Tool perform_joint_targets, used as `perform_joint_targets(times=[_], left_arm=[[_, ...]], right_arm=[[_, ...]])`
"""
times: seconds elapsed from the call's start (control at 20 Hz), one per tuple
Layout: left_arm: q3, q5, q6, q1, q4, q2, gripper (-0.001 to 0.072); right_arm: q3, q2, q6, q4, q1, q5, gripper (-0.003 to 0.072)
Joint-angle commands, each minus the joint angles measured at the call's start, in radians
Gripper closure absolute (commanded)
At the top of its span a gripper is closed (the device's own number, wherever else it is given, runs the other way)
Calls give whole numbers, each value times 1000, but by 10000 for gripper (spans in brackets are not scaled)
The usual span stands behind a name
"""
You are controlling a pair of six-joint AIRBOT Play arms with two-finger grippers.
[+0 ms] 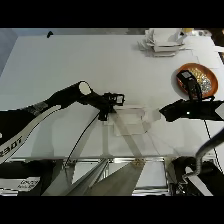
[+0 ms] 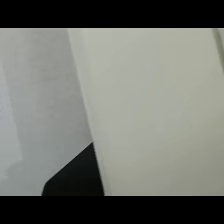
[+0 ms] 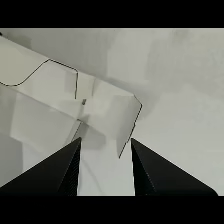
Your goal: Fold the box and place the chain.
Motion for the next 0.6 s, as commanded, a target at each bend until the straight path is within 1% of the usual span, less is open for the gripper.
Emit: perform_joint_targets(times=[0.0, 0.15, 0.55], left_arm=[[28, -4, -68, -4, 14, 13, 706], [55, -18, -119, -5, 80, 13, 706], [54, -21, -119, -8, 84, -19, 705]], right_arm=[[1, 1, -3, 1, 1, 0, 347], [1, 1, -3, 1, 1, 0, 347], [1, 1, -3, 0, 1, 2, 347]])
